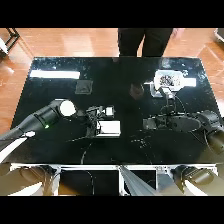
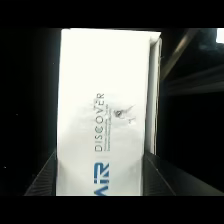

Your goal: Fold the box and place the chain.

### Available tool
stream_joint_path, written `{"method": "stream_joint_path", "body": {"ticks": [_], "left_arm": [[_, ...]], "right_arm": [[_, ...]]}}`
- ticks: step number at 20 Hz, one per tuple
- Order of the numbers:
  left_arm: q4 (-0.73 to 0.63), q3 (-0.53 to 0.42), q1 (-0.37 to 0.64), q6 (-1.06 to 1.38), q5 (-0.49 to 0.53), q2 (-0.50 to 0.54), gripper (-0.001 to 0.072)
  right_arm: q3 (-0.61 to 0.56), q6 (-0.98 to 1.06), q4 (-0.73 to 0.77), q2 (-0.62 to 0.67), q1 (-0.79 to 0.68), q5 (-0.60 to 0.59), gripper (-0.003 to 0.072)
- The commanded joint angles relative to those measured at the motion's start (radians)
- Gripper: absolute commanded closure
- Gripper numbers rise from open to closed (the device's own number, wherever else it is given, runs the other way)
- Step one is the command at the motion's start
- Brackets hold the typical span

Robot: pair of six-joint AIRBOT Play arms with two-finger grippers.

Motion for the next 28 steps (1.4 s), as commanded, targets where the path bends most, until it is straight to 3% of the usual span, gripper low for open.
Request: {"method": "stream_joint_path", "body": {"ticks": [1, 3, 4, 7, 10, 13, 15, 18, 20, 23, 28], "left_arm": [[0.005, -0.008, -0.014, -0.003, 0.034, -0.004, 0.0096], [0.020, -0.007, -0.025, -0.061, 0.026, -0.012, 0.0116], [0.051, -0.007, -0.037, -0.133, 0.029, -0.013, 0.0218], [0.209, 0.036, -0.077, -0.356, -0.058, 0.002, 0.0690], [0.367, 0.144, -0.064, -0.586, -0.155, 0.067, 0.0688], [0.502, 0.261, 0.045, -0.707, -0.229, 0.167, 0.0686], [0.557, 0.304, 0.179, -0.738, -0.204, 0.220, 0.0688], [0.559, 0.307, 0.446, -0.840, -0.046, 0.207, 0.0686], [0.518, 0.314, 0.631, -0.924, 0.018, 0.125, 0.0686], [0.357, 0.421, 0.845, -0.949, 0.024, -0.087, 0.0687], [0.328, 0.790, 0.948, -0.949, -0.027, -0.456, 0.0688]], "right_arm": [[0.000, 0.000, 0.000, 0.000, 0.000, 0.000, 0.0668], [0.000, 0.001, 0.000, 0.000, 0.000, 0.000, 0.0668], [0.000, 0.000, 0.000, 0.000, 0.000, 0.000, 0.0668], [0.000, 0.000, 0.000, 0.000, 0.000, 0.000, 0.0669], [0.000, 0.000, 0.001, 0.000, 0.000, 0.000, 0.0669], [0.000, 0.000, 0.000, 0.000, 0.000, -0.001, 0.0669], [0.000, 0.000, 0.001, 0.000, 0.000, -0.001, 0.0669], [0.000, 0.000, 0.001, 0.000, 0.000, 0.000, 0.0669], [0.000, 0.000, 0.002, 0.000, 0.000, 0.001, 0.0669], [0.000, 0.000, 0.004, 0.000, 0.000, 0.001, 0.0669], [0.000, 0.000, 0.004, 0.000, 0.000, 0.000, 0.0668]]}}
